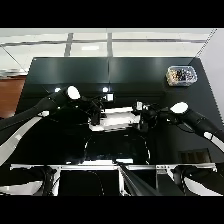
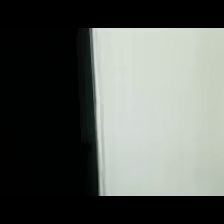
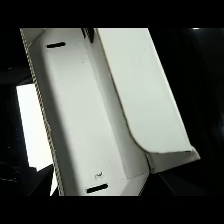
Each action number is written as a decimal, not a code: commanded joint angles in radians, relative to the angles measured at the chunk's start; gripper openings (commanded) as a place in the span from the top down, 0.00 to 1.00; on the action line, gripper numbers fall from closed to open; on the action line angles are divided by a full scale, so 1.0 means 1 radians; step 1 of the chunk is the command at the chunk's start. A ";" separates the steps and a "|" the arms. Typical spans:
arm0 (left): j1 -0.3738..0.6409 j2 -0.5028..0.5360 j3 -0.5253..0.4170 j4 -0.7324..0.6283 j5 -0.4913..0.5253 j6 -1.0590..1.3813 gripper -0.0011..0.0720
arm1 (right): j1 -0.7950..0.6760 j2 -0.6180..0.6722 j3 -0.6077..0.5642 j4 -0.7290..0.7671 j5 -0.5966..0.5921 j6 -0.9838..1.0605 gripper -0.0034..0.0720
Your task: Fold the box and place the chain.
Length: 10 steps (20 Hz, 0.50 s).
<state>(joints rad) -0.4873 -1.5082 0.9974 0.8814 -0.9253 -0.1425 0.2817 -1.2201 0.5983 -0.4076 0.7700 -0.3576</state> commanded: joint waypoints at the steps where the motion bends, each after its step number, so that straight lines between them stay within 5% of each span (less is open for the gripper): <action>1: -0.001 0.000 0.000 0.001 0.000 0.001 0.95 | -0.005 -0.030 0.001 0.014 0.060 -0.018 0.01; 10: -0.001 0.000 0.000 0.001 0.000 0.001 0.95 | 0.034 -0.093 0.008 -0.019 0.035 -0.021 0.01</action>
<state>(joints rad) -0.4873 -1.5078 0.9974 0.8829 -0.9276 -0.1398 0.3019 -1.2995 0.6025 -0.4061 0.8120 -0.3801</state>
